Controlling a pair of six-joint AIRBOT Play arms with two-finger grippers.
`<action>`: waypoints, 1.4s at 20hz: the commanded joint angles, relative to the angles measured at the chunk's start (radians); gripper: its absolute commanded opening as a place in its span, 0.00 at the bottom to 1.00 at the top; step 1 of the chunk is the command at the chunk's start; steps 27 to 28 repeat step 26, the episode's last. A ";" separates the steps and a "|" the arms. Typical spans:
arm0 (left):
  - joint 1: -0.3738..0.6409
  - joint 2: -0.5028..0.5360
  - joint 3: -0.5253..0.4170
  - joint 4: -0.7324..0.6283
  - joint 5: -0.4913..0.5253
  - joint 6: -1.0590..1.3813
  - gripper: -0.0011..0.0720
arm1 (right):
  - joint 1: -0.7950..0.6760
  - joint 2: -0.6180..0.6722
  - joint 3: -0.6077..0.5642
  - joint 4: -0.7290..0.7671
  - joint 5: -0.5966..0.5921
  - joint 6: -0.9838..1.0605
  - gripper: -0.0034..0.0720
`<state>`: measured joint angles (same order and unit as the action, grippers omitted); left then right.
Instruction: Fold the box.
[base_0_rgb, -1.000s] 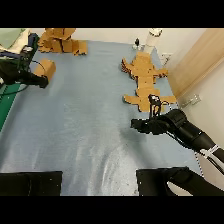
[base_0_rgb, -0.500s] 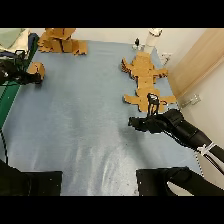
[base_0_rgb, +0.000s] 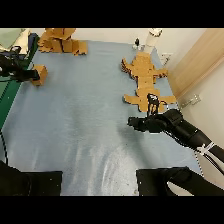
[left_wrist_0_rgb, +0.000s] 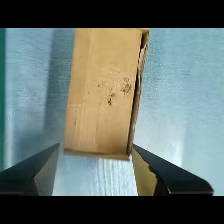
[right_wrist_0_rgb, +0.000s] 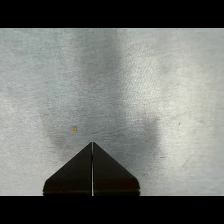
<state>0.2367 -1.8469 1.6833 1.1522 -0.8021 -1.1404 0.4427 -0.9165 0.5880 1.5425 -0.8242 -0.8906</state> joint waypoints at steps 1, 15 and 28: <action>0.032 0.079 0.052 0.000 -0.150 -0.043 0.98 | 0.000 0.000 0.001 0.031 -0.006 -0.019 0.05; -0.428 0.534 -0.436 -0.180 -0.412 -0.150 0.02 | 0.002 -0.304 0.324 0.222 -0.189 -0.343 0.05; -0.681 0.595 -0.700 -0.192 -0.175 -0.214 0.03 | 0.002 -0.330 0.329 0.309 -0.258 -0.375 0.05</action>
